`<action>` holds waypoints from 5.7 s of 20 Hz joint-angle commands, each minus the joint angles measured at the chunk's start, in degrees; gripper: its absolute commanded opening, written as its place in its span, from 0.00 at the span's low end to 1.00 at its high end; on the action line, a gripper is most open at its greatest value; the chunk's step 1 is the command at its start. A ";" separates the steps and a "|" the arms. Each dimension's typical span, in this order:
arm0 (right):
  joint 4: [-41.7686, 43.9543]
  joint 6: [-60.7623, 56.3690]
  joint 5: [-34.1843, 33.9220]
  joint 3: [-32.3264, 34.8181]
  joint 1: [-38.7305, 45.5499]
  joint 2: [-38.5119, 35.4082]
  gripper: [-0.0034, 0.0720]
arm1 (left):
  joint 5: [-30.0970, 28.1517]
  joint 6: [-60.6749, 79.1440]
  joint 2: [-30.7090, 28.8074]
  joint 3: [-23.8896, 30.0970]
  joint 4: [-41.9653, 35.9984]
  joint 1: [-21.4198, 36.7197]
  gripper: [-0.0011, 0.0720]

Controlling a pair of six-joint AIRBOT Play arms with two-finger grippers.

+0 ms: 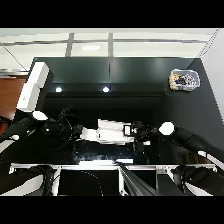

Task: Fold the box and place the chain.

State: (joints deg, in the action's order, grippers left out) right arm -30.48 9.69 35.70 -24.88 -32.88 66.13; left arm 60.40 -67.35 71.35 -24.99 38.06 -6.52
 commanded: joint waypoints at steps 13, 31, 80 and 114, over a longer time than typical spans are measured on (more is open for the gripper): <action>0.02 0.00 0.02 0.02 -0.02 0.02 0.27 | 4.28 9.01 -1.09 -2.29 -5.75 -0.28 0.91; 0.00 0.00 0.00 0.02 -0.02 0.02 0.27 | -4.20 0.81 -1.51 -6.14 -5.70 -13.07 0.89; 0.00 0.00 -0.02 0.02 -0.02 0.02 0.27 | 0.57 -64.89 6.43 -27.26 50.01 -43.80 0.57; 0.04 -1.68 0.00 -0.02 0.00 -0.04 0.59 | 0.04 -63.34 7.93 -28.30 46.51 -43.87 0.05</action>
State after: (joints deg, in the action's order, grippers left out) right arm -30.44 9.43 35.70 -24.88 -32.88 66.13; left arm 60.97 -131.66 79.29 -53.23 84.77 -50.37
